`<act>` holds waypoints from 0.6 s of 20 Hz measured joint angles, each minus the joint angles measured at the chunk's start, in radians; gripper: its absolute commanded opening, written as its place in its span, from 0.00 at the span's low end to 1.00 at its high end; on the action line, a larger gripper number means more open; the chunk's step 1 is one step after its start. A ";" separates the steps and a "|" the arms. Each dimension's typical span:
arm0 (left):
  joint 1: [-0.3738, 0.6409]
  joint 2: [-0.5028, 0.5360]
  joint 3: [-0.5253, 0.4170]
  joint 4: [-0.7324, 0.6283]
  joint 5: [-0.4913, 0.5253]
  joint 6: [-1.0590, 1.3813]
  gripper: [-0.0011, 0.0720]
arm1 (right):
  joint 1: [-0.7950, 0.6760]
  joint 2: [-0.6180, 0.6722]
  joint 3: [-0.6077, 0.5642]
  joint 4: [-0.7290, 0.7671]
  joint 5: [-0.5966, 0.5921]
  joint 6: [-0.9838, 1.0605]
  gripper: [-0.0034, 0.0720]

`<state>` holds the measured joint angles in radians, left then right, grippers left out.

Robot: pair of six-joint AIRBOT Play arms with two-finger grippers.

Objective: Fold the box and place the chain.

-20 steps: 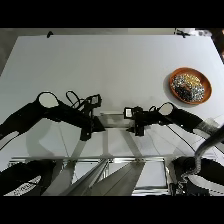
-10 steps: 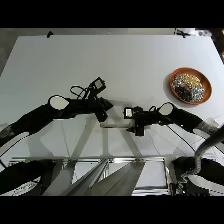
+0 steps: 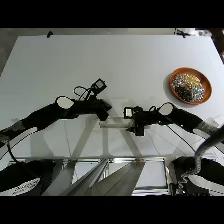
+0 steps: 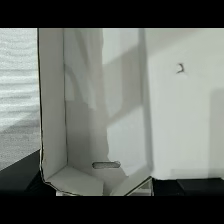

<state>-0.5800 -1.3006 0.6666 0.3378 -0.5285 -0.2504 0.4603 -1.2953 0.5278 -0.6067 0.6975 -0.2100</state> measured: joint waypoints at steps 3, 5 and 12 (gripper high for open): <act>0.001 0.078 0.000 0.076 -0.023 -0.001 0.49 | 0.000 0.000 0.000 0.000 0.000 0.000 0.58; 0.001 0.151 0.000 0.205 -0.068 -0.005 0.49 | 0.000 0.000 0.000 0.000 0.000 0.000 0.58; 0.001 0.316 0.000 0.728 -0.414 -0.039 0.44 | 0.000 0.000 0.000 0.000 0.000 0.001 0.58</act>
